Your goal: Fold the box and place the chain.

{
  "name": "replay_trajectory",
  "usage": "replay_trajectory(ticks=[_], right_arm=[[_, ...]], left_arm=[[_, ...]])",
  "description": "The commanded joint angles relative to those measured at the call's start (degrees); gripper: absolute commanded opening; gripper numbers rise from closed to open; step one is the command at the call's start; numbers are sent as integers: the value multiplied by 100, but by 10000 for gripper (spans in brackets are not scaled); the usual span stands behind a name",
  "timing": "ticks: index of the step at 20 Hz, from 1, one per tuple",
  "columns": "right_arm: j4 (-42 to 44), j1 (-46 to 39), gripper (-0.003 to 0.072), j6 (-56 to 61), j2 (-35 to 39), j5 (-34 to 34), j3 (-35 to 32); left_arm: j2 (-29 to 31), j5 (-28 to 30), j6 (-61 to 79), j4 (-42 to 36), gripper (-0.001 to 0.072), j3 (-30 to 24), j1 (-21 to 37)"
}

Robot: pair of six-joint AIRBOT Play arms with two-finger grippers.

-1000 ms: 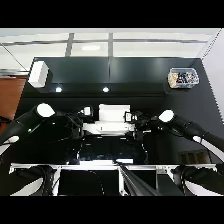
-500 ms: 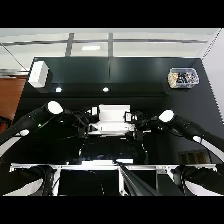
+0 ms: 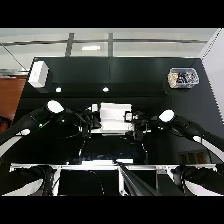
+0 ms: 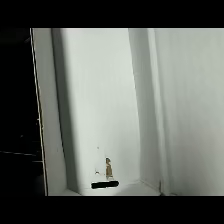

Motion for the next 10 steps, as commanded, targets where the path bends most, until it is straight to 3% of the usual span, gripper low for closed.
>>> replay_trajectory(ticks=[1, 8, 9, 10], right_arm=[[0, 2, 469, -9, 0, 20, 0], [0, 2, 469, -9, 0, 20, 0], [0, 2, 470, -9, 0, 20, 0], [0, 2, 470, -9, 0, 20, 0]], left_arm=[[-92, 79, 20, -461, 90, 2, -48], [-315, -28, 17, -566, 91, 4, -297], [-315, -28, 15, -498, 81, 4, -286], [-315, -24, 17, -420, 24, 9, -275]])
